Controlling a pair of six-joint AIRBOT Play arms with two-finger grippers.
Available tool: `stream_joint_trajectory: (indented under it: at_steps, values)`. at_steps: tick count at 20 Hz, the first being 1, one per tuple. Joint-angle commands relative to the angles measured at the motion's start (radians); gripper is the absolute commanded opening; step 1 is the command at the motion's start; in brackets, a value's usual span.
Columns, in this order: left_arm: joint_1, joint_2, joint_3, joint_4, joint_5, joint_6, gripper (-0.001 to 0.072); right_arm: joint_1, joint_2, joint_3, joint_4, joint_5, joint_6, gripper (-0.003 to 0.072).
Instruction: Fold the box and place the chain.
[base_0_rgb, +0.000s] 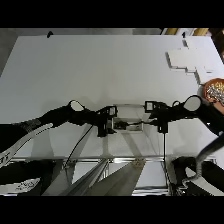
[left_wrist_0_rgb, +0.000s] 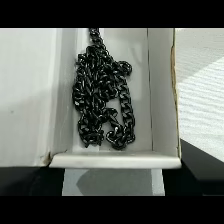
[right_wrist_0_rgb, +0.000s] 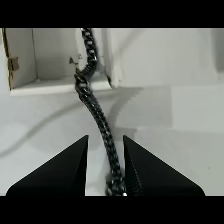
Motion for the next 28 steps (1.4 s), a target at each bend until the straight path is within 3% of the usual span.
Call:
stream_joint_trajectory:
  at_steps: [1,7,10,16,18,23,28]
  values:
    - [0.001,0.001,0.0,0.0,0.0,0.0,0.0205,0.041,-0.072,-0.004,0.016,-0.064,-0.04,0.0222]
    - [0.001,0.001,0.0,0.0,0.0,0.0,0.0205,0.041,-0.098,-0.004,0.019,-0.069,-0.04,0.0204]
    - [0.001,0.001,0.0,0.0,0.0,0.0,0.0205,0.041,-0.092,-0.004,0.017,-0.066,-0.035,0.0017]
    - [0.001,0.001,0.0,0.0,0.0,0.0,0.0205,0.041,0.176,-0.004,-0.25,-0.008,0.212,0.0017]
    - [0.001,0.001,0.0,0.0,0.0,0.0,0.0205,0.041,0.27,-0.004,-0.148,0.01,0.228,0.0017]
    - [0.001,0.001,0.0,0.0,0.0,0.0,0.0205,0.076,0.314,-0.004,0.367,-0.014,0.227,0.0017]
    - [0.001,0.001,0.0,0.0,0.0,0.0,0.0205,0.365,0.296,-0.004,0.427,-0.299,0.225,0.0017]
